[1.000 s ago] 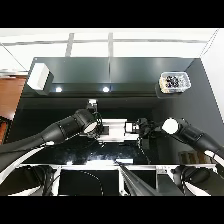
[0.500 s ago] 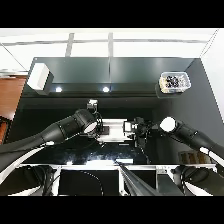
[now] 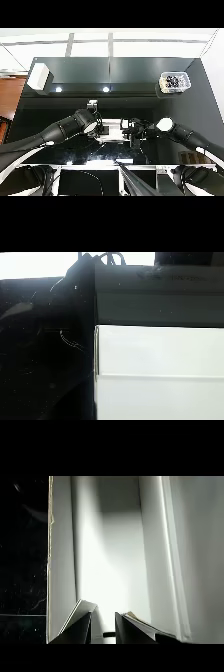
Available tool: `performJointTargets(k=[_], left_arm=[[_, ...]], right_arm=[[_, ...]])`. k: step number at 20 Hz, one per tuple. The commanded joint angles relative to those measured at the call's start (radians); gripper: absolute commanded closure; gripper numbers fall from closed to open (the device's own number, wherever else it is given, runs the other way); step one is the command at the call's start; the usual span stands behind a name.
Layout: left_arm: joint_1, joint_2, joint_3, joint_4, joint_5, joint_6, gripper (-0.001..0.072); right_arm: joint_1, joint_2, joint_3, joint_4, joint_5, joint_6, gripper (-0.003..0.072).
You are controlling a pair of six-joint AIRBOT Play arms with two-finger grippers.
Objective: Fold the box and place the chain.
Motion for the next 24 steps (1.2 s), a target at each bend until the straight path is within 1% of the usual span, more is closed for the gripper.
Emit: performJointTargets(k=[1,2,3,4,5,6,7,8,9,10,11,12,13,14,15,16,17,19,20,21,22,24], left_arm=[[0.000,0.001,0.001,-0.001,0.010,-0.003,0.0680],[0.000,0.001,0.001,-0.001,0.010,-0.003,0.0680],[0.000,0.001,0.001,-0.001,0.010,-0.003,0.0680],[0.000,0.001,0.001,-0.001,0.010,-0.003,0.0680],[0.000,0.001,0.001,-0.001,0.010,-0.003,0.0680],[0.000,0.001,0.001,-0.001,0.010,-0.003,0.0680],[0.000,0.001,0.001,-0.001,0.010,-0.003,0.0680],[0.000,0.001,0.001,-0.001,0.010,-0.003,0.0679],[0.000,0.001,0.001,-0.001,0.009,-0.003,0.0679],[0.000,0.001,0.001,-0.001,0.010,-0.003,0.0679],[0.000,0.001,0.001,-0.001,0.010,-0.003,0.0679],[0.000,0.001,0.001,-0.001,0.010,-0.003,0.0679],[0.000,0.001,0.001,0.000,0.010,-0.003,0.0679],[0.000,0.001,0.001,0.000,0.012,-0.003,0.0679],[0.002,0.001,0.001,0.000,0.018,-0.003,0.0679],[0.002,0.001,0.001,0.000,0.017,-0.003,0.0679],[0.002,0.001,0.001,0.000,0.018,-0.003,0.0679],[0.002,0.001,0.001,0.000,0.017,-0.003,0.0679],[0.002,0.001,0.001,0.000,0.017,-0.003,0.0679],[0.002,0.000,0.001,0.000,0.017,-0.003,0.0679],[0.002,0.000,0.001,0.000,0.017,-0.003,0.0679],[0.002,0.000,0.001,0.000,0.017,-0.003,0.0679]], right_arm=[[0.020,-0.012,-0.001,0.020,-0.055,0.000,0.0517],[0.021,-0.012,0.000,0.004,-0.053,0.000,0.0516],[0.021,-0.012,-0.001,0.000,-0.053,0.002,0.0494],[0.021,-0.012,-0.001,0.003,-0.056,0.014,0.0231],[0.021,-0.012,-0.001,0.001,-0.057,0.015,0.0205],[0.021,-0.012,-0.001,-0.001,-0.057,0.021,0.0404],[0.021,-0.012,-0.001,0.000,-0.061,0.044,0.0368],[0.021,-0.012,-0.001,-0.002,-0.061,0.049,0.0365],[0.020,-0.010,0.000,-0.002,-0.061,0.061,0.0550],[0.018,-0.001,0.000,-0.006,-0.060,0.094,0.0557],[0.008,0.023,0.000,-0.029,-0.056,0.171,0.0558],[-0.012,0.058,0.003,-0.063,-0.036,0.275,0.0559],[-0.050,0.103,0.015,-0.123,0.015,0.407,0.0558],[-0.105,0.143,0.032,-0.184,0.092,0.528,0.0558],[-0.176,0.187,0.050,-0.225,0.195,0.627,0.0558],[-0.259,0.227,0.064,-0.259,0.304,0.696,0.0558],[-0.343,0.259,0.072,-0.285,0.388,0.754,0.0558],[-0.533,0.296,0.072,-0.315,0.496,0.887,0.0559],[-0.621,0.296,0.070,-0.335,0.517,0.965,0.0560],[-0.705,0.296,0.058,-0.359,0.504,1.061,0.0683],[-0.776,0.294,0.037,-0.377,0.484,1.144,0.0671],[-0.864,0.291,-0.027,-0.379,0.452,1.255,0.0672]])
